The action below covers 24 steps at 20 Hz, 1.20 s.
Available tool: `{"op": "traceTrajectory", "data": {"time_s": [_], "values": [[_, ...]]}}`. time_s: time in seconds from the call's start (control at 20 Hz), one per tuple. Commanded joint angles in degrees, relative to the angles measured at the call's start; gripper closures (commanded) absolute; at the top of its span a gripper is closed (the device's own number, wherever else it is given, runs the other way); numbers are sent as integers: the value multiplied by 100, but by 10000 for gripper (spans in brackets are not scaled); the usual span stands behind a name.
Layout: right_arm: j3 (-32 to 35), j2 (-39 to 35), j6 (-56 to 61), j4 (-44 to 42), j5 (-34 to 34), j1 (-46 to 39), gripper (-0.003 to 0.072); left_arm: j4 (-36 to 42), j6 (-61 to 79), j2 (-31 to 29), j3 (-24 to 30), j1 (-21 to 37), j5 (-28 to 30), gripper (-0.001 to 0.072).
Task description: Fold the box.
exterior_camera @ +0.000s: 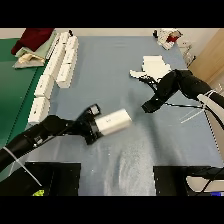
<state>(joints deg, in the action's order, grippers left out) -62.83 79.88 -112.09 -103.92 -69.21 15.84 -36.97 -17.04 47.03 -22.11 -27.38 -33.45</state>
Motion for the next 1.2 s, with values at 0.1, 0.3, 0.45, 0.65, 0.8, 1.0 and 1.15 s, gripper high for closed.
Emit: {"op": "traceTrajectory", "data": {"time_s": [0.1,0.3,0.45,0.65,0.8,1.0,1.15], "values": [[-7,4,0,4,-2,-4,681,-1471,-2341,-636,-26,2218,704,188],[-7,4,0,4,-2,-4,681,-1469,-2341,-66,-26,3429,916,188],[-7,4,-2,4,-2,-4,682,-1309,-2343,492,-33,3602,1482,188],[-7,4,0,4,0,-7,681,-1141,-2347,1261,-341,3593,1858,188],[-7,4,-2,4,0,-4,681,-1025,-2352,1832,-787,3593,2096,188],[-7,4,-2,4,0,-4,681,-863,-2347,2522,-1491,3591,1950,188],[-7,4,-2,4,-2,-4,681,-861,-2350,2881,-1950,3591,1690,188]]}}
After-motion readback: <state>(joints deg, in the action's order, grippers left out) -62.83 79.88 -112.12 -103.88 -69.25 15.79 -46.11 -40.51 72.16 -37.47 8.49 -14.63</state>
